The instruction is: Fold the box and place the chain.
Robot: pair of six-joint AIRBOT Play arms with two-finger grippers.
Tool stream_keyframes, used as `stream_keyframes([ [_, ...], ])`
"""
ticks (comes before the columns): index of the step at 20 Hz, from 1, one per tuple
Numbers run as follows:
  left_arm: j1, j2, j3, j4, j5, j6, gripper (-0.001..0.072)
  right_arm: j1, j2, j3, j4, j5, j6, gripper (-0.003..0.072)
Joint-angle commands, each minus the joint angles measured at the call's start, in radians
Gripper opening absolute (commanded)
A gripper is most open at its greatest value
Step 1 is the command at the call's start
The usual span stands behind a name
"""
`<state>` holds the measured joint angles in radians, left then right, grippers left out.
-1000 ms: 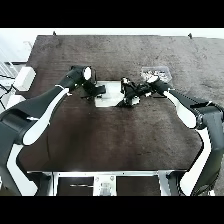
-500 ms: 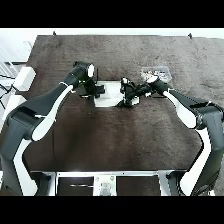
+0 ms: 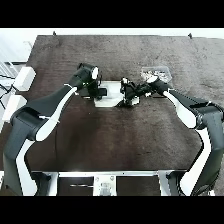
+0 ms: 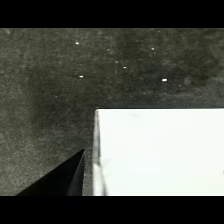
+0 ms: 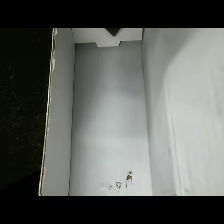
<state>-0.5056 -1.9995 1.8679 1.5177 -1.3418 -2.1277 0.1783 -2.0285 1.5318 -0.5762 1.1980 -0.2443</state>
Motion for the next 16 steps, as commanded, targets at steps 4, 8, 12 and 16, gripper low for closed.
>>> stream_keyframes([
  [4,-0.003,-0.002,0.001,0.032,0.001,0.015,0.0286,-0.001,0.0,0.0,0.0,0.0,0.0,0.0585],
  [8,-0.003,-0.002,0.001,0.053,-0.001,0.015,0.0207,-0.001,0.0,0.0,0.0,0.0,0.0,0.0586],
  [12,-0.003,-0.002,0.001,0.054,-0.002,0.015,0.0118,-0.001,0.0,0.0,0.0,0.0,0.0,0.0585],
  [16,-0.003,-0.002,0.001,0.058,0.007,0.017,0.0022,-0.001,0.0,0.0,0.0,0.0,0.0,0.0585],
])
